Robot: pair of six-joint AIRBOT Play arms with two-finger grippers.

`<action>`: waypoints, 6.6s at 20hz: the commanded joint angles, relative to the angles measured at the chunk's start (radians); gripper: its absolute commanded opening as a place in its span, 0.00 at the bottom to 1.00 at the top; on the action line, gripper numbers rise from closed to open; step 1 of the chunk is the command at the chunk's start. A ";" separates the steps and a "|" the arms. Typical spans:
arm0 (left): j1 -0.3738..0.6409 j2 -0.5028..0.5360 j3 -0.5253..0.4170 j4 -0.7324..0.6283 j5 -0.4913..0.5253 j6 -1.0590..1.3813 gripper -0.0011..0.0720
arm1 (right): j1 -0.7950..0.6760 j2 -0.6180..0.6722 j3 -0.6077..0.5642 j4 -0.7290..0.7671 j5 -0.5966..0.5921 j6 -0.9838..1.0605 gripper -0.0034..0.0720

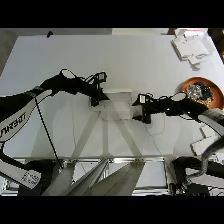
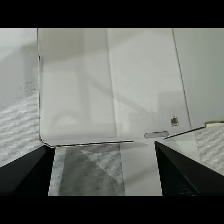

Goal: Fold the box and place the chain.

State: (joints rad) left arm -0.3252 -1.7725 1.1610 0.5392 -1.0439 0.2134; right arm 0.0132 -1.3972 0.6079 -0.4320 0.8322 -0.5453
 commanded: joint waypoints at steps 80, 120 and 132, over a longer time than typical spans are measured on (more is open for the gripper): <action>0.000 -0.001 0.000 0.000 0.000 0.000 0.03 | 0.011 -0.305 0.349 -0.091 0.249 0.148 0.63; 0.013 0.240 -0.003 0.023 -0.251 -0.251 0.02 | 0.011 -0.305 0.349 -0.091 0.249 0.148 0.63; 0.015 0.089 -0.003 0.019 0.111 -0.378 0.03 | 0.011 -0.305 0.349 -0.091 0.249 0.148 0.63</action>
State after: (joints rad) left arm -0.3111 -1.6604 1.1572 0.5610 -0.9539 -0.1509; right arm 0.0238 -1.7012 0.9558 -0.5220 1.0798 -0.3969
